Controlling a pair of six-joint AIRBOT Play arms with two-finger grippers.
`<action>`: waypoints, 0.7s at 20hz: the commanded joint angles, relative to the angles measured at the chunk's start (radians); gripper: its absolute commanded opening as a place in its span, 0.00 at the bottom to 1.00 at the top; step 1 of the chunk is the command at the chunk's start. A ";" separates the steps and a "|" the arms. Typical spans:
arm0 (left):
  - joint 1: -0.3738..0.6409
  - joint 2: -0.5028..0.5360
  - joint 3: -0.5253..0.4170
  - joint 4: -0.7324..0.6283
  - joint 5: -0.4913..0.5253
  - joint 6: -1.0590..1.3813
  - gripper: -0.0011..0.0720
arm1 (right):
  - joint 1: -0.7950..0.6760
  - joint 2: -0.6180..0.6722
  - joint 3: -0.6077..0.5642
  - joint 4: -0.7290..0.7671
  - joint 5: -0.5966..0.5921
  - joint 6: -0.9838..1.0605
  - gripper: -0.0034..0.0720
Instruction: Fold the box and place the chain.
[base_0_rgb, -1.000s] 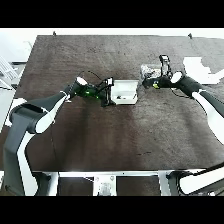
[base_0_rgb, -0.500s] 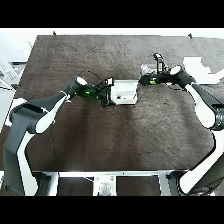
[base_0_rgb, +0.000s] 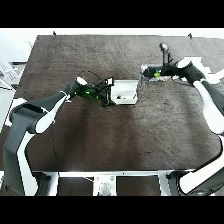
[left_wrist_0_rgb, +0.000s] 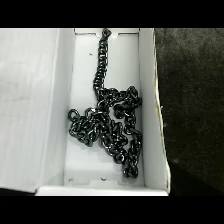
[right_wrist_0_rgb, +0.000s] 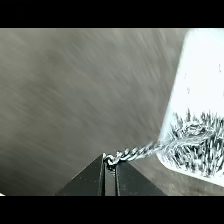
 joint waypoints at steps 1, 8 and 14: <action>0.000 0.001 0.001 0.000 0.000 0.000 0.58 | 0.027 0.227 0.001 -0.083 0.024 0.089 0.06; 0.000 0.001 0.001 0.000 0.000 0.000 0.58 | 0.238 0.706 0.002 -0.544 -0.037 0.341 0.06; 0.000 0.001 0.001 0.000 0.000 0.000 0.58 | 0.524 0.826 0.002 -0.893 -0.061 0.507 0.06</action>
